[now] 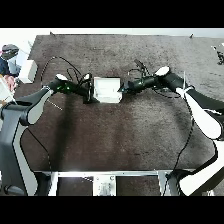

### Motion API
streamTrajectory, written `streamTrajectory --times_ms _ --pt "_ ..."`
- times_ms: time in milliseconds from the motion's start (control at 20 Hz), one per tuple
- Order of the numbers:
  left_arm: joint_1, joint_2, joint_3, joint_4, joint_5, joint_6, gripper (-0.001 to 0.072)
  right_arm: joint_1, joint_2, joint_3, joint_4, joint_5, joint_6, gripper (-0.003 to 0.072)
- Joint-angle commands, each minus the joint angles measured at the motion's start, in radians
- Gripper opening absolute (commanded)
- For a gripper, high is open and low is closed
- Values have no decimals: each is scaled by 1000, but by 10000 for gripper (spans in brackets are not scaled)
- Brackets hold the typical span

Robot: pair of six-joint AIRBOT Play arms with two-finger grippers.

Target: Fold the box and place the chain.

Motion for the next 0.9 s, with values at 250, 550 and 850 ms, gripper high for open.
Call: streamTrajectory --times_ms 250,550,850 --pt "0 0 1 0 0 0 395 99 -5 96 -309 -25 254 419" --pt "0 0 1 -2 0 0 394 156 -60 148 -386 -46 356 419" --pt "0 0 1 -3 0 0 394 215 -114 262 -648 43 568 419"
